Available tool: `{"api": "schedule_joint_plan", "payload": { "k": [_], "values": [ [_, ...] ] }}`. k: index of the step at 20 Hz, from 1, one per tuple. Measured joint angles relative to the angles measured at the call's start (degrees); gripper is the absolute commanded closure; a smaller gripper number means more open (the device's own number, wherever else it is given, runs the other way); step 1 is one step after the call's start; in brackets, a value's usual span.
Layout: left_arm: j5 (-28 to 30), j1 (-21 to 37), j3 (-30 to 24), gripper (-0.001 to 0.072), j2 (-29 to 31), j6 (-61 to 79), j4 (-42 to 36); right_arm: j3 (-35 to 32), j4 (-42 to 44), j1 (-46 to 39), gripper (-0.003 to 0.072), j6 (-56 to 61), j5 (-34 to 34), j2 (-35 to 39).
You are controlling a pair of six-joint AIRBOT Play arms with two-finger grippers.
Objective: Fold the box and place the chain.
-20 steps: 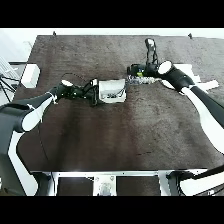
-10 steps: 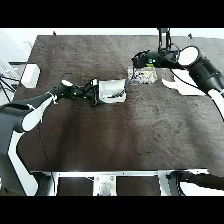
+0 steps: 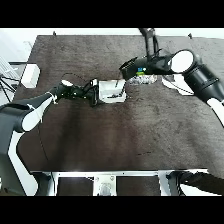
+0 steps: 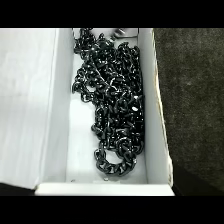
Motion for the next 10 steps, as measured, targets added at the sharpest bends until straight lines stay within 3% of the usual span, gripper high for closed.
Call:
{"api": "schedule_joint_plan", "payload": {
  "k": [6,10],
  "values": [
    [0.0,-0.02,0.0,0.0292,0.0,0.0,0.0,-13.4,1.73,2.78,0.0685,0.0,-19.63,-1.9],
    [0.0,0.0,0.0,0.0292,0.0,0.0,0.0,-16.52,2.67,3.21,0.0686,0.0,-29.29,-6.97]
  ]
}}
